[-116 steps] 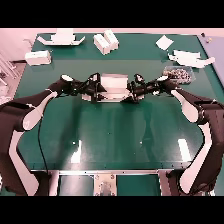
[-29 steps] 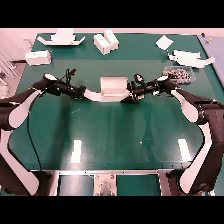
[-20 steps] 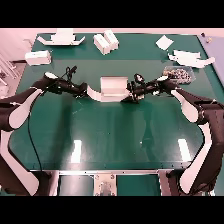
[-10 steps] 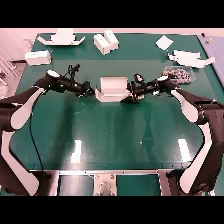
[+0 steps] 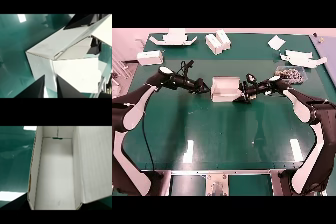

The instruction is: Fold the box and place the chain.

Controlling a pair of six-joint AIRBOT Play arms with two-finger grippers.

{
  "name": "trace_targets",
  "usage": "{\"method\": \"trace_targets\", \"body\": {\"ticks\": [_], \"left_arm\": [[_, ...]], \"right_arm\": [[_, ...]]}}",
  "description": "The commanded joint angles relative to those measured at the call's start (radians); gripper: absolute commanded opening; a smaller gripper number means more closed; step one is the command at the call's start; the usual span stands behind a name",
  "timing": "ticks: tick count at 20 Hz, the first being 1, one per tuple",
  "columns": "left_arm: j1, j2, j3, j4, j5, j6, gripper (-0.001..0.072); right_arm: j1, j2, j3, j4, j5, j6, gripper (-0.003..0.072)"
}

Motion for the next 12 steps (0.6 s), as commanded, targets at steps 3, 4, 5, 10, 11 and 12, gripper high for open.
{"method": "trace_targets", "body": {"ticks": [3, 4, 5, 10, 11, 12], "left_arm": [[-0.017, 0.000, 0.008, 0.000, -0.012, -0.004, 0.0197], [-0.023, 0.000, 0.008, 0.009, -0.014, -0.003, 0.0197], [-0.027, 0.000, 0.008, 0.012, -0.013, -0.003, 0.0196], [-0.034, 0.000, 0.008, 0.013, -0.014, -0.004, 0.0197], [-0.034, 0.000, 0.009, 0.013, -0.017, -0.004, 0.0197], [-0.034, 0.000, 0.008, 0.012, -0.023, -0.004, 0.0197]], "right_arm": [[0.000, 0.000, 0.000, 0.000, 0.000, 0.000, 0.0528], [0.000, 0.000, 0.000, 0.000, 0.000, 0.000, 0.0528], [0.000, 0.000, 0.000, 0.000, 0.000, 0.000, 0.0528], [0.000, 0.000, 0.000, 0.000, 0.000, 0.000, 0.0527], [0.000, 0.000, 0.000, 0.000, 0.000, 0.000, 0.0527], [0.000, 0.000, 0.000, 0.000, 0.000, 0.000, 0.0528]]}}
